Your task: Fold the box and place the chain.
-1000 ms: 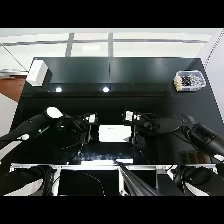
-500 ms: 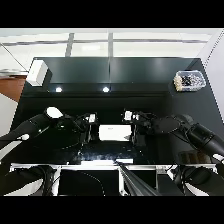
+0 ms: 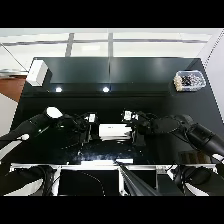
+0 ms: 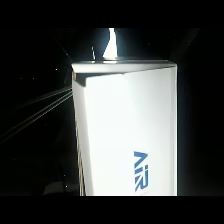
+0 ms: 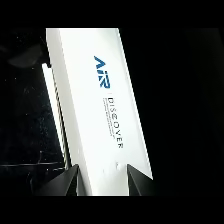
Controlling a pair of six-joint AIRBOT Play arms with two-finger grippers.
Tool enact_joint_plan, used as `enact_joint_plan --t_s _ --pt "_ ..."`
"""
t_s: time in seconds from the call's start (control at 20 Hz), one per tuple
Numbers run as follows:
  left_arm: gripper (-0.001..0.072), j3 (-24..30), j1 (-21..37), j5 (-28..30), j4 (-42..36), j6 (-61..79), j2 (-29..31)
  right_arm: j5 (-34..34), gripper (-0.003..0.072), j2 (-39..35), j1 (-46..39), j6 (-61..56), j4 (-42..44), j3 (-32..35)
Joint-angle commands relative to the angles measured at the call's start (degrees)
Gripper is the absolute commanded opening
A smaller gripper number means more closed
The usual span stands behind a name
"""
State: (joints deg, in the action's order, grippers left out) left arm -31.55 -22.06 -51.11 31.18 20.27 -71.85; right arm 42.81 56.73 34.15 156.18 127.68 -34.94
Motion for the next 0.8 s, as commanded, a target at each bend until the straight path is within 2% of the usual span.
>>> enact_joint_plan --t_s 0.0,0.55,0.65,0.75 --pt "0.0483 0.02 -0.04 -0.13 0.07 0.04 -0.04 -0.15 0.0334 -0.04 0.02 -0.66 0.26 -0.17" --pt "0.0483 0.02 -0.04 -0.13 0.07 0.04 -0.04 -0.13 0.0333 -0.04 0.02 -2.40 0.20 -0.15" --pt "0.0482 0.02 -0.04 -0.13 0.07 0.04 -0.04 -0.13 0.0193 -0.04 0.02 -2.38 0.17 -0.15" --pt "0.0483 0.02 -0.04 -0.13 0.07 0.04 -0.04 -0.09 0.0209 -0.04 0.02 -2.38 0.20 -0.15"
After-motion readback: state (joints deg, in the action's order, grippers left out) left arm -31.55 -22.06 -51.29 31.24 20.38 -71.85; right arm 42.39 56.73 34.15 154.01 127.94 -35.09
